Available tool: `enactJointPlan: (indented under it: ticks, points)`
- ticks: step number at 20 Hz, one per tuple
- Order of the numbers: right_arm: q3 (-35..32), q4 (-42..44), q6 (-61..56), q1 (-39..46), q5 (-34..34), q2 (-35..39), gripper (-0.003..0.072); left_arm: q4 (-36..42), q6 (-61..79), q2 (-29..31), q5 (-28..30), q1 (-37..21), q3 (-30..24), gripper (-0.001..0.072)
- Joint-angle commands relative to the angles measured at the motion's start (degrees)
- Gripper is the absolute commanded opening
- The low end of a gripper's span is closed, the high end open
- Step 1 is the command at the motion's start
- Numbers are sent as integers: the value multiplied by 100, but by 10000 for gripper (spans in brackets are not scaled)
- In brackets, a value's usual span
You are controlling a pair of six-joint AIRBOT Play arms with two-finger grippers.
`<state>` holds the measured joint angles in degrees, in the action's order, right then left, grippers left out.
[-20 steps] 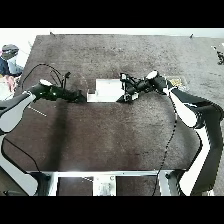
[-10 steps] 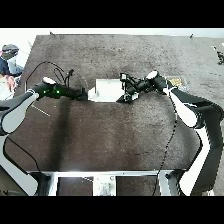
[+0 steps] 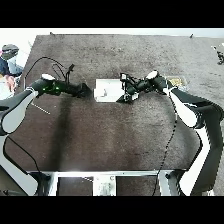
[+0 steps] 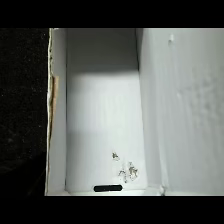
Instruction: Fold the box and place the chain.
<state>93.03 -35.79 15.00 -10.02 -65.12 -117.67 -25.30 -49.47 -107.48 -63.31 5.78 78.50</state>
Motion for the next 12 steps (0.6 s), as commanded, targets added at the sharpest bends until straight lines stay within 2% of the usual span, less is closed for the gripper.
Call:
enactJointPlan:
  ticks: [1,8,12]
  points:
    - [4,2,0,-2,-2,2,476,201,46,4,-15,81,13,320]
    - [4,2,-2,-2,-2,2,475,181,-162,4,-68,168,291,321]
    - [4,2,-2,-2,-4,2,476,-219,-654,4,-20,326,404,320]
